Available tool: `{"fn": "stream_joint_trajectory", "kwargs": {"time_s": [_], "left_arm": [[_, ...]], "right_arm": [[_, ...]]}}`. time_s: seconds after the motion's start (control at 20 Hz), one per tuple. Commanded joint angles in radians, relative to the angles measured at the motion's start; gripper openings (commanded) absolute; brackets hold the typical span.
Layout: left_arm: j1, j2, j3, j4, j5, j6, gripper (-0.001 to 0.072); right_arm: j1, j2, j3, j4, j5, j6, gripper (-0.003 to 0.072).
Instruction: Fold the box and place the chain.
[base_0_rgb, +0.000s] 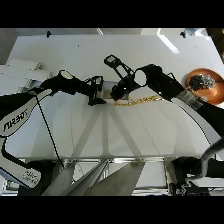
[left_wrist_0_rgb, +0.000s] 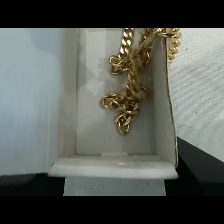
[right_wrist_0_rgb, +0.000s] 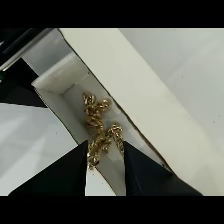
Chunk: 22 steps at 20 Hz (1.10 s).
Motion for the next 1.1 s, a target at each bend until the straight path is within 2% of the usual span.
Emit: {"fn": "stream_joint_trajectory", "kwargs": {"time_s": [0.0, 0.15, 0.35, 0.5, 0.6, 0.7, 0.9, 1.05], "left_arm": [[0.000, 0.001, 0.000, 0.000, 0.000, 0.000, 0.0296], [0.000, 0.001, 0.000, 0.000, 0.000, 0.000, 0.0296], [0.000, 0.001, 0.000, 0.000, 0.000, 0.000, 0.0296], [0.000, 0.001, 0.000, 0.000, 0.000, 0.000, 0.0296], [0.000, 0.001, 0.000, 0.000, 0.000, 0.000, 0.0296], [0.000, 0.001, 0.000, 0.000, 0.000, 0.000, 0.0296], [0.000, 0.001, 0.000, 0.000, 0.000, 0.000, 0.0296], [0.000, 0.001, 0.000, 0.000, 0.000, 0.000, 0.0296]], "right_arm": [[0.001, 0.014, 0.000, -0.005, 0.050, 0.000, 0.0250], [-0.005, 0.055, 0.000, -0.036, 0.097, 0.000, 0.0250], [-0.070, 0.158, 0.000, -0.133, 0.219, -0.004, 0.0267], [-0.178, 0.195, 0.000, -0.228, 0.361, -0.037, 0.0360], [-0.259, 0.180, -0.013, -0.240, 0.435, -0.117, 0.0367], [-0.314, 0.156, -0.035, -0.238, 0.444, -0.240, 0.0474], [-0.375, 0.098, -0.068, -0.228, 0.410, -0.463, 0.0476], [-0.400, 0.039, -0.068, -0.224, 0.342, -0.505, 0.0477]]}}
